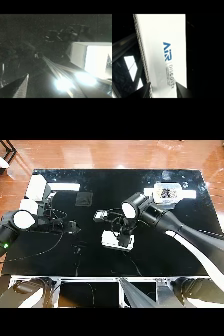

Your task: Fold the box and place the chain.

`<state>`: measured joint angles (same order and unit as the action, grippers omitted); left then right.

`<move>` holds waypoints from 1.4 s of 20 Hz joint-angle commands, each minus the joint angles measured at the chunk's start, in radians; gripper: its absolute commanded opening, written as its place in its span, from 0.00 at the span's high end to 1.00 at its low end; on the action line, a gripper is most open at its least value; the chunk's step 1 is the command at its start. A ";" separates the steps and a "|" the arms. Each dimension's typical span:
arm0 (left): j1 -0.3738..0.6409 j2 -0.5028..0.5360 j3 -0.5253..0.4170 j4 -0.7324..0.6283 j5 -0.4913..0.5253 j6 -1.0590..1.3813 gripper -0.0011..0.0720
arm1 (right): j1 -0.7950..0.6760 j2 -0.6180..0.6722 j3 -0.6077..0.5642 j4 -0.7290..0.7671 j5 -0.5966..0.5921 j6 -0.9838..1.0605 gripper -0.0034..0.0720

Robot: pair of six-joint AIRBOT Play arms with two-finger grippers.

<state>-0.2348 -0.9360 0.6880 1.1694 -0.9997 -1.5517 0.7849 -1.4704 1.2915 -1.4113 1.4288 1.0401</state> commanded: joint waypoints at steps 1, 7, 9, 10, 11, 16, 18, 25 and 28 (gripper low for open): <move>0.001 0.000 0.000 0.000 0.000 0.000 0.12 | 0.003 0.001 0.000 0.000 -0.002 0.000 0.44; 0.001 0.000 0.000 0.000 0.001 0.000 0.12 | 0.021 -0.001 0.000 -0.003 -0.021 0.009 0.44; 0.001 0.000 0.000 0.000 0.001 0.000 0.12 | 0.022 -0.001 0.000 -0.003 -0.021 0.011 0.48; 0.001 0.000 0.000 0.000 0.001 0.000 0.12 | 0.022 -0.001 0.000 -0.004 -0.022 0.011 0.49; 0.001 0.000 0.000 0.000 0.001 0.000 0.12 | 0.022 -0.001 0.000 -0.004 -0.023 0.011 0.49; 0.001 0.000 0.000 0.001 0.002 0.000 0.12 | 0.022 -0.001 0.000 -0.003 -0.023 0.011 0.61; 0.001 0.000 0.000 0.001 0.002 0.000 0.12 | 0.022 -0.002 0.000 0.003 -0.024 0.011 0.61; 0.001 0.000 0.000 0.001 0.002 0.000 0.12 | 0.029 -0.012 0.000 0.024 -0.025 0.012 0.40; 0.001 0.000 0.000 0.001 0.002 0.000 0.12 | 0.030 -0.013 -0.003 0.023 -0.039 0.019 0.40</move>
